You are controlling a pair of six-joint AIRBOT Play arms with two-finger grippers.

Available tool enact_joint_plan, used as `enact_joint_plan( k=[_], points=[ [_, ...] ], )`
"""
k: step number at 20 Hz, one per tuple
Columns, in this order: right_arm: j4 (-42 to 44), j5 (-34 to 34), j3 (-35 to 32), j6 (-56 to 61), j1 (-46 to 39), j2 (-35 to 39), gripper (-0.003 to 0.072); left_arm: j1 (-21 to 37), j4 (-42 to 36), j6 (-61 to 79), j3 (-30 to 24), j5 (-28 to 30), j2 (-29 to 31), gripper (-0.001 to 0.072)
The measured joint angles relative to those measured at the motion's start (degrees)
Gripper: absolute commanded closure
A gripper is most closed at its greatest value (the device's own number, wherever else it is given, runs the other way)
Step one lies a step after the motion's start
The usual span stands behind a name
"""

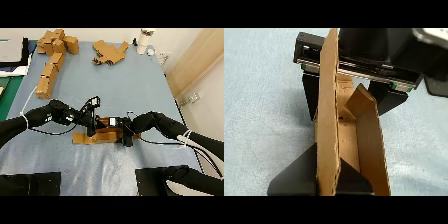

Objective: Fold the box.

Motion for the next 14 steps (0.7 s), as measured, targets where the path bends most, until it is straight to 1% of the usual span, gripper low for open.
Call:
enact_joint_plan(
  k=[1, 2, 12, 13, 14],
  points=[
    [0.1, 0.0, 0.0, 0.0, 0.0, -0.1, 0.0164, 0.0, 0.0, 0.0, 0.0, 0.0, 0.0, 0.0696],
    [0.1, -0.3, 0.0, 0.0, 0.0, -0.1, 0.0236, 0.0, 0.1, 0.0, 0.0, -0.2, 0.0, 0.0696],
    [0.3, -1.4, 0.0, -0.1, 0.0, -0.2, 0.0229, 0.0, 0.0, 0.0, 0.0, 0.0, 0.0, 0.0696],
    [0.3, -1.5, 0.0, -0.1, 0.0, -0.2, 0.0149, 0.0, 0.0, 0.0, 0.0, 0.0, 0.0, 0.0696],
    [0.3, -1.6, 0.0, 0.0, 0.0, -0.2, 0.0086, 0.0, 0.0, 0.0, 0.0, 0.1, 0.0, 0.0696]
  ],
)
